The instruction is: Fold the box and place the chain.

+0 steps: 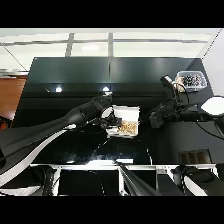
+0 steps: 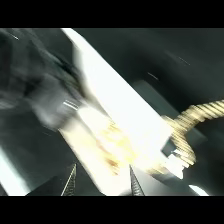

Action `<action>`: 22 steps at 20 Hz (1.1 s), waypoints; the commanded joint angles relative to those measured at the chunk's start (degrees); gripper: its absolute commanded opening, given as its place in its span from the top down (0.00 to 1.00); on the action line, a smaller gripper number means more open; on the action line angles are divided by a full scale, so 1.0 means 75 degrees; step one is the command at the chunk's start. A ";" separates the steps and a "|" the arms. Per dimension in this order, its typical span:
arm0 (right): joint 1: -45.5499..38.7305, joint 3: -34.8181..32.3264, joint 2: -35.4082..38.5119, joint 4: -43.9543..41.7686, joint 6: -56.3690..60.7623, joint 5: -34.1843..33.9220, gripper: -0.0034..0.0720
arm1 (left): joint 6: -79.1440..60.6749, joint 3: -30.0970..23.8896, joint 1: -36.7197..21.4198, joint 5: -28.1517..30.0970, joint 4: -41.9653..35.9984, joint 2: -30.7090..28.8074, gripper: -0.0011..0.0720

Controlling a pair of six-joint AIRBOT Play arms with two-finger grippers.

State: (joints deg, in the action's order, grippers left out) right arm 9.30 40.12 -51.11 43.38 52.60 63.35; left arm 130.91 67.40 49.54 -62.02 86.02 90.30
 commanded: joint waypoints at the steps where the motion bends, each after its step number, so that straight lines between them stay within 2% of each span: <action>1: -0.0224 -0.0423 -0.0003 0.1594 -0.0152 -0.0259 0.43 | 0.0000 0.0000 -0.0003 0.0009 0.0009 0.0000 0.94; 4: -0.0221 -0.1443 -0.0009 0.1480 -0.0833 -0.1626 0.42 | 0.0000 0.0000 0.0000 0.0012 0.0006 0.0000 0.94; 6: -0.0221 -0.1973 -0.0044 0.1492 -0.1236 -0.2390 0.00 | 0.0000 0.0000 0.0000 0.0006 0.0006 0.0000 0.94; 10: -0.0009 -0.2162 -0.0391 0.1349 -0.3267 -0.2888 0.00 | 0.0000 0.0000 0.0000 0.0009 0.0006 0.0003 0.94; 14: 0.0516 -0.2159 -0.1078 0.0300 -0.6149 -0.3028 0.00 | 0.0000 0.0000 0.0000 0.0003 0.0006 0.0000 0.94; 18: 0.0586 -0.2159 -0.1256 -0.0976 -0.7574 -0.3506 0.00 | 0.0000 0.0000 0.0000 0.0006 0.0006 0.0003 0.94; 22: 0.0586 -0.2159 -0.1425 -0.1588 -0.8434 -0.3724 0.00 | 0.0000 0.0000 0.0000 0.0009 0.0006 0.0003 0.94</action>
State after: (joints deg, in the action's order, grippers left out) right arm 13.47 23.97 -60.69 36.16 -3.33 37.12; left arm 130.91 67.40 49.54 -61.98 86.04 90.30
